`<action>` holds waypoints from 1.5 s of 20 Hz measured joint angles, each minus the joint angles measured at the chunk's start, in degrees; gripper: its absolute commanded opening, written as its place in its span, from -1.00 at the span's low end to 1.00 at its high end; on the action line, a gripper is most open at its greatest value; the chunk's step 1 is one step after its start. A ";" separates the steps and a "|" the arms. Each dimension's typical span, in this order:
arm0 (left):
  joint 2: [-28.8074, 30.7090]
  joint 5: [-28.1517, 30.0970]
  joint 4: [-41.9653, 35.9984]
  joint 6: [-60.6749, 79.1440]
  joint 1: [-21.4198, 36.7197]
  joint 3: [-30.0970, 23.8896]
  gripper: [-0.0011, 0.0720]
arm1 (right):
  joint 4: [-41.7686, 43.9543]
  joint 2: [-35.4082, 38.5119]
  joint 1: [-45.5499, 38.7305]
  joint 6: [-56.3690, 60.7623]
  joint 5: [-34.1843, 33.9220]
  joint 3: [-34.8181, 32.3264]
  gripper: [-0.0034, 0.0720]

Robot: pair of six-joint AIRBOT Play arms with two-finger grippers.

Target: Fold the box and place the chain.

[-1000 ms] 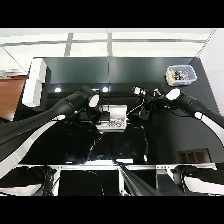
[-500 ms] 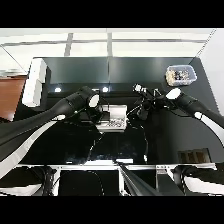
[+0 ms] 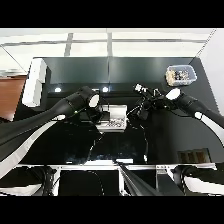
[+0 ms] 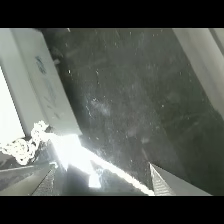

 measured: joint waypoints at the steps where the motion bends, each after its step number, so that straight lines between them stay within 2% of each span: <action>1: 0.00 0.00 0.00 0.00 -0.02 0.00 -0.89 | -1.11 0.09 0.00 0.81 -0.13 0.00 0.99; 7: 0.00 0.02 0.00 0.02 0.00 0.00 -0.89 | -6.25 1.31 0.00 4.61 -1.42 0.00 0.99; 14: 0.00 0.02 0.00 0.02 0.00 0.00 -0.89 | -3.28 1.46 0.00 -8.87 -1.14 0.02 1.00; 19: 0.00 0.02 0.00 0.02 0.00 0.00 -0.89 | -1.18 0.87 1.49 -12.81 -0.33 0.07 0.99; 30: 0.00 0.04 0.00 0.02 0.00 0.00 -0.89 | -5.75 -0.20 4.15 -8.41 -0.52 0.07 0.99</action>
